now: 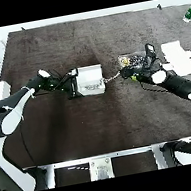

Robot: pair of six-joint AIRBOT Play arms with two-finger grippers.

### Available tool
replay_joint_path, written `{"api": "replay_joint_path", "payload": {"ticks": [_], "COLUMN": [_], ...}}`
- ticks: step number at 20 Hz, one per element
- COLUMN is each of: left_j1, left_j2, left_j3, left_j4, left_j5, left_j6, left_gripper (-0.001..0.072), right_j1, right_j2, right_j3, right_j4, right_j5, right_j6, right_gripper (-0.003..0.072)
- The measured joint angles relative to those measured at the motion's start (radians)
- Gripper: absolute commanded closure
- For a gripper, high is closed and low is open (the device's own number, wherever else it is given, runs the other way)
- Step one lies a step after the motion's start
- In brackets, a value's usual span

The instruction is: Fold the box and place the chain.

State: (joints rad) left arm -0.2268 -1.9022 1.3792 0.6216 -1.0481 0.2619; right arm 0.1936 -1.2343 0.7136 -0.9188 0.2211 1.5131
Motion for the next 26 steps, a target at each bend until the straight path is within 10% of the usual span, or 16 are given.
{"api": "replay_joint_path", "payload": {"ticks": [14, 17, 26], "left_j1": [0.0, 0.0, 0.0], "left_j2": [0.0, 0.0, 0.0], "left_j3": [0.0, 0.0, 0.0], "left_j4": [0.0, 0.0, 0.0], "left_j5": [0.0, 0.0, 0.0], "left_j6": [0.0, 0.0, 0.0], "left_gripper": [0.0183, 0.0183, 0.0183], "right_j1": [0.01, 0.01, 0.049], "right_j2": [-0.377, -0.426, -0.322], "right_j3": [0.251, 0.296, 0.298], "right_j4": [0.048, 0.053, 0.051], "right_j5": [-0.066, -0.071, -0.025], "right_j6": [0.023, 0.025, 0.013], "right_gripper": [0.0399, 0.0675, 0.0674]}}
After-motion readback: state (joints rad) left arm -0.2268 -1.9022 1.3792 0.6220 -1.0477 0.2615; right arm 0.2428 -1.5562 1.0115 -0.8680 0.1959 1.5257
